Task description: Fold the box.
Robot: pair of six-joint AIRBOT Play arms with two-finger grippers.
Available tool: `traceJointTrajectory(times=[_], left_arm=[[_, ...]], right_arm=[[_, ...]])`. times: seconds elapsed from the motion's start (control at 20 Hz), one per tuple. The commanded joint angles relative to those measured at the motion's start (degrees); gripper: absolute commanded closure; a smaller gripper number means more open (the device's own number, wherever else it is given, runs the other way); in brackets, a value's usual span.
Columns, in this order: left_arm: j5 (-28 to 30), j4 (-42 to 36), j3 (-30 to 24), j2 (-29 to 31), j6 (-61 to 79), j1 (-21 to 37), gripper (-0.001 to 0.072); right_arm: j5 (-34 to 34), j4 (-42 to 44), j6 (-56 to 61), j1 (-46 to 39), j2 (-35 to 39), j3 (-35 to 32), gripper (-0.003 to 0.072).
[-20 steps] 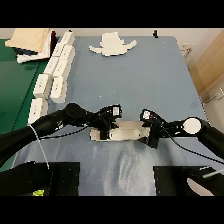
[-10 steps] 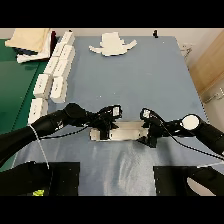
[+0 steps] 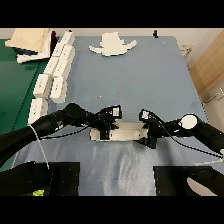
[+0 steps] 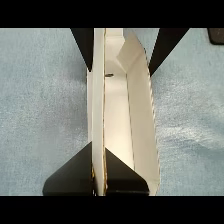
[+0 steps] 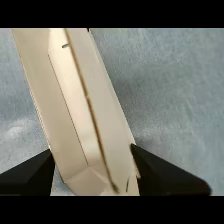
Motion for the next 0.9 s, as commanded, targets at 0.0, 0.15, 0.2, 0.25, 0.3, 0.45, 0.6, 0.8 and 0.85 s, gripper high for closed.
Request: traceJointTrajectory(times=[0.0,0.15,0.2,0.25,0.3,0.45,0.6,0.8,0.85], left_arm=[[0.11,-0.04,0.04,-0.02,0.00,0.02,0.0695],[0.09,-0.02,0.04,0.00,0.00,0.02,0.0695],[0.09,-0.04,0.04,0.00,0.00,0.02,0.0695],[0.11,-0.02,0.04,0.00,0.00,0.02,0.0695],[0.11,-0.04,0.04,0.00,0.00,0.02,0.0695],[0.09,-0.04,0.04,0.00,0.00,0.02,0.0695],[0.11,-0.02,0.04,0.00,0.00,0.02,0.0695],[0.09,-0.04,0.04,0.00,0.00,0.02,0.0695],[0.11,-0.02,0.04,0.00,0.00,0.02,0.0695]], right_arm=[[-0.09,-1.03,-9.16,-0.02,-2.29,-0.02,-0.0034],[0.68,-0.85,-12.41,-0.72,-3.04,-0.04,-0.0034],[0.70,-0.48,-12.39,-1.57,-3.30,-0.07,-0.0034],[0.85,0.44,-12.41,-2.60,-3.41,-0.15,-0.0034],[0.92,0.96,-12.44,-3.32,-3.39,-0.13,-0.0034],[1.01,3.13,-13.44,-3.89,-3.39,-0.13,-0.0028],[1.31,5.97,-15.96,-3.82,-3.37,-0.13,-0.0028],[1.97,5.25,-16.00,-3.82,-3.39,-0.15,-0.0021],[1.92,4.94,-16.00,-3.82,-3.58,-0.26,-0.0006]])
